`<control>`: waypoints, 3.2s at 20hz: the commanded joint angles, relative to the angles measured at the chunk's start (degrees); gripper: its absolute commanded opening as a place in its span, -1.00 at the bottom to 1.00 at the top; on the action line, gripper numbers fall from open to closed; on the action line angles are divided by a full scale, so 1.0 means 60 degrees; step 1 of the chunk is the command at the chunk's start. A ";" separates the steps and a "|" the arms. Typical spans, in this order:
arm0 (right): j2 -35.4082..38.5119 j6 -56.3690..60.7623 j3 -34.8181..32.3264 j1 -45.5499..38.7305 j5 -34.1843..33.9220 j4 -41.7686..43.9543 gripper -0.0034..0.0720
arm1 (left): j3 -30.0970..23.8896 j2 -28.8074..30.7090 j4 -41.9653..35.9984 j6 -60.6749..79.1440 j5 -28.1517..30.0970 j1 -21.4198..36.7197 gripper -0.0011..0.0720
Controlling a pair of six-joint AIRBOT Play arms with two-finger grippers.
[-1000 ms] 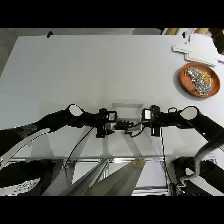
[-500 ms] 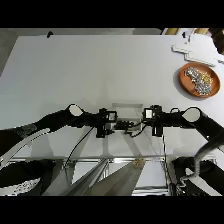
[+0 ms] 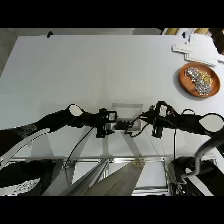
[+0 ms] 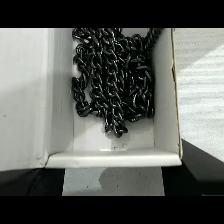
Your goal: Fold the box and place the chain.
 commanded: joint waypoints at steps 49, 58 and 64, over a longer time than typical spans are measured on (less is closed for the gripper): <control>-0.3483 -0.2415 -0.0335 0.0918 -0.1599 -0.3960 -0.72 | 0.0004 0.0000 0.0000 0.0000 0.0000 0.0000 -0.37; -0.0794 -0.0787 -0.0313 0.0907 -0.0572 -0.5730 -0.87 | 0.0004 0.0000 0.0000 0.0000 0.0004 0.0000 -0.37; 0.1319 -0.0069 -0.0313 0.0911 -0.0393 -0.3129 -0.87 | 0.0004 0.0000 0.0000 0.0000 -0.0029 0.0000 -0.37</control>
